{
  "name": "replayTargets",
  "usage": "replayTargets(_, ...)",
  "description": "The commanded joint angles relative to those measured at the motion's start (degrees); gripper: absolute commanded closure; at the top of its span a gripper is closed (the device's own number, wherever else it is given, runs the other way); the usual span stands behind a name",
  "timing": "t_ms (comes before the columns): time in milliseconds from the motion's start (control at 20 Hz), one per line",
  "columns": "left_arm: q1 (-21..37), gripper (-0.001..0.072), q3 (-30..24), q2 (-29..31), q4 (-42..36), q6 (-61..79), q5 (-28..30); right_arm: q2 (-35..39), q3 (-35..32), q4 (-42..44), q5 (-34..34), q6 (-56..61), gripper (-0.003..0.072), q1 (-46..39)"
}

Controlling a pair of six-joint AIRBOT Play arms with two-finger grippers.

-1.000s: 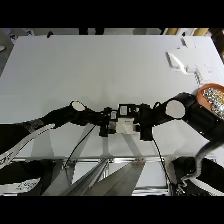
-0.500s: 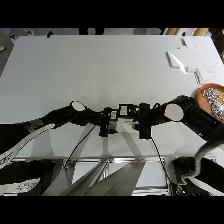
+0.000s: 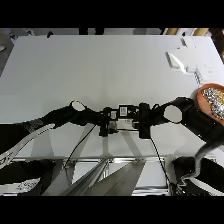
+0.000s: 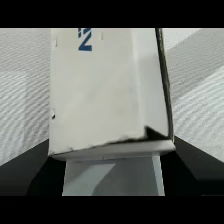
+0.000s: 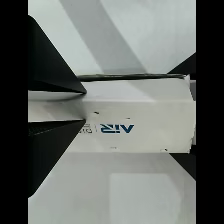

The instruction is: Fold the box and place the chain.

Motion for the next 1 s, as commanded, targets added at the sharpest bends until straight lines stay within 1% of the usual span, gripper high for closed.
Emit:
replayTargets(0,-0.04,0.0388,0.04,0.0,0.09,0.09,-0.09,0.0,-1.33,0.04,-3.74,0.13,0.0526,0.66)
replayTargets(350,-0.04,0.0388,0.04,0.0,0.09,0.09,-0.09,0.0,-1.79,0.02,-3.48,0.26,0.0522,0.66)
replayTargets(400,-0.04,0.0388,0.04,0.0,0.11,0.09,-0.09,0.0,-2.12,0.02,-2.99,0.26,0.0499,0.66)
replayTargets(550,-0.04,0.0388,0.04,0.0,0.09,0.09,-0.09,0.02,-3.17,0.61,-0.7,0.26,0.0356,0.66)
replayTargets(600,-0.04,0.0388,0.04,0.0,0.09,0.09,-0.09,0.04,-3.17,1.29,-0.24,0.26,0.0339,0.66)
replayTargets(800,-0.04,0.0388,0.04,0.0,0.09,0.09,-0.09,1.03,-3.17,3.48,-0.24,0.24,0.0339,0.66)
replayTargets(950,-0.04,0.0388,0.04,0.0,0.09,0.09,-0.09,3.39,-3.17,4.46,-0.52,0.13,0.0341,0.46)
